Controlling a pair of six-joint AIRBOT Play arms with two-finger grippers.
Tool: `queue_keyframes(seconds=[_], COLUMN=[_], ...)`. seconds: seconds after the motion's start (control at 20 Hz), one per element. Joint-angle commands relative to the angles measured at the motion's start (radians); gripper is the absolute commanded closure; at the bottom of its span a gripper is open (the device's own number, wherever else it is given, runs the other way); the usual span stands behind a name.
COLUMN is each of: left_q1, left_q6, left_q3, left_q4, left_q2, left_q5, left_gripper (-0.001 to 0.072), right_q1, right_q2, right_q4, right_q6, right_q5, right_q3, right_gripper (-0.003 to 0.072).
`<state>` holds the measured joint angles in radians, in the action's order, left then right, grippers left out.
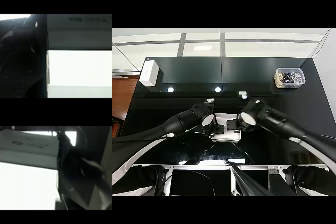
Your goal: Fold the box and place the chain.
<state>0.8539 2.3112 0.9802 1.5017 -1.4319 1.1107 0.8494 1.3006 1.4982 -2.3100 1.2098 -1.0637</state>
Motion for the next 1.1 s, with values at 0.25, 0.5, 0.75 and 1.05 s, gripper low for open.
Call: queue_keyframes(seconds=[0.25, 0.5, 0.75, 1.05], left_q1=[-0.001, -0.001, -0.001, -0.001], left_q6=[0.000, 0.000, 0.000, 0.000], left_q3=[0.000, 0.000, 0.000, 0.000], left_q4=[0.001, 0.001, 0.000, 0.001], left_q2=[0.000, 0.000, 0.000, 0.000], left_q5=[0.002, 0.006, 0.006, 0.005], left_gripper=[0.0678, 0.0678, 0.0678, 0.0678], right_q1=[-0.198, -0.721, -0.942, -0.978], right_q2=[-0.249, -0.082, 0.268, 0.578], right_q4=[0.604, 0.380, 0.097, 0.043], right_q6=[0.237, 0.328, 0.355, 0.311], right_q5=[0.177, -0.153, -0.148, -0.029], right_q3=[-0.032, -0.055, -0.407, -0.741], right_gripper=[0.0367, 0.0005, 0.0006, 0.0085])
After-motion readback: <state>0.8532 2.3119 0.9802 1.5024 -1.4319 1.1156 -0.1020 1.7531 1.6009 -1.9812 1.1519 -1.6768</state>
